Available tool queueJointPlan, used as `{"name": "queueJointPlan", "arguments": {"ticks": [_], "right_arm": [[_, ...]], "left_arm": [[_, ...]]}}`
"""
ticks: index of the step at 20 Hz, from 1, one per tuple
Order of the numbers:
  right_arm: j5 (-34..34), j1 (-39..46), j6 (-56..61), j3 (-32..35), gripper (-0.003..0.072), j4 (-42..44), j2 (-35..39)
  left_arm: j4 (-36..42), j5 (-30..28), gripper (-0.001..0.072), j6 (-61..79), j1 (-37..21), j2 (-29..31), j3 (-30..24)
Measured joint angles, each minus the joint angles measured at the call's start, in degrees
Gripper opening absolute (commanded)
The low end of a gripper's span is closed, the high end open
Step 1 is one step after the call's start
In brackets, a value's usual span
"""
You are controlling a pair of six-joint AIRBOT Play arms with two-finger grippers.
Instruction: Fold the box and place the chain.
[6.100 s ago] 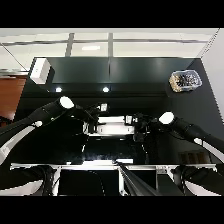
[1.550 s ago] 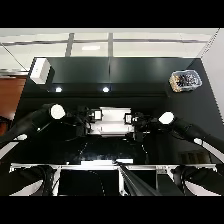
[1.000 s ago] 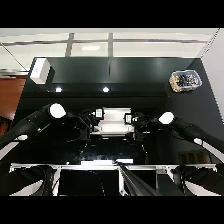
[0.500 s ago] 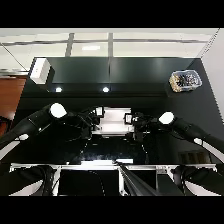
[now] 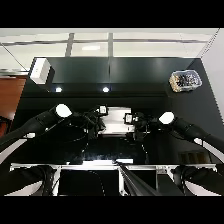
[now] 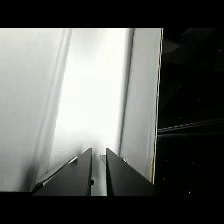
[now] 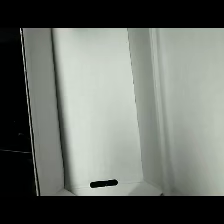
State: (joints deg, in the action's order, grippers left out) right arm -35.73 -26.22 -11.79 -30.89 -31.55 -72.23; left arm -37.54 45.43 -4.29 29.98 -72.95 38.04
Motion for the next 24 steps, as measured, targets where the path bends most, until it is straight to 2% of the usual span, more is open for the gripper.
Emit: {"name": "queueJointPlan", "arguments": {"ticks": [1, 3, 5, 6, 8, 11, 17, 21, 24], "right_arm": [[0.00, 0.00, 0.00, 0.00, 0.0242, 0.00, 0.00], [0.02, 0.00, 0.02, 0.00, 0.0243, 0.02, 0.00], [0.02, 0.00, 0.00, 0.00, 0.0242, 0.02, 0.00], [0.04, 0.00, 0.00, 0.00, 0.0242, 0.02, 0.00], [0.07, 0.00, -0.02, 0.00, 0.0242, 0.02, 0.00], [0.28, 0.00, 0.07, -0.02, 0.0243, 0.11, 0.00], [0.17, 0.00, -0.02, 0.00, 0.0242, 0.04, 0.00], [0.09, 0.00, 0.00, 0.00, 0.0242, 0.02, 0.00], [0.04, 0.00, 0.00, 0.00, 0.0242, 0.02, 0.00]], "left_arm": [[0.20, -0.11, 0.0320, 0.07, 0.04, -0.07, 0.00], [0.31, -0.35, 0.0184, 0.07, 0.11, -0.17, 0.00], [0.31, -0.42, 0.0174, 0.04, 0.15, -0.22, 0.00], [0.31, -0.31, 0.0037, -0.02, 0.13, -0.20, 0.07], [-1.55, 0.87, 0.0029, -1.25, -0.44, 0.48, 0.98], [-8.35, 4.87, 0.0029, -10.29, -3.80, 3.67, 3.67], [-16.35, 9.55, 0.0028, -34.23, -18.60, 11.93, 5.70], [-16.92, 14.64, 0.0030, -59.87, -27.74, 9.97, 1.97], [-12.57, 19.93, 0.0028, -66.99, -30.23, 4.59, -1.11]]}}
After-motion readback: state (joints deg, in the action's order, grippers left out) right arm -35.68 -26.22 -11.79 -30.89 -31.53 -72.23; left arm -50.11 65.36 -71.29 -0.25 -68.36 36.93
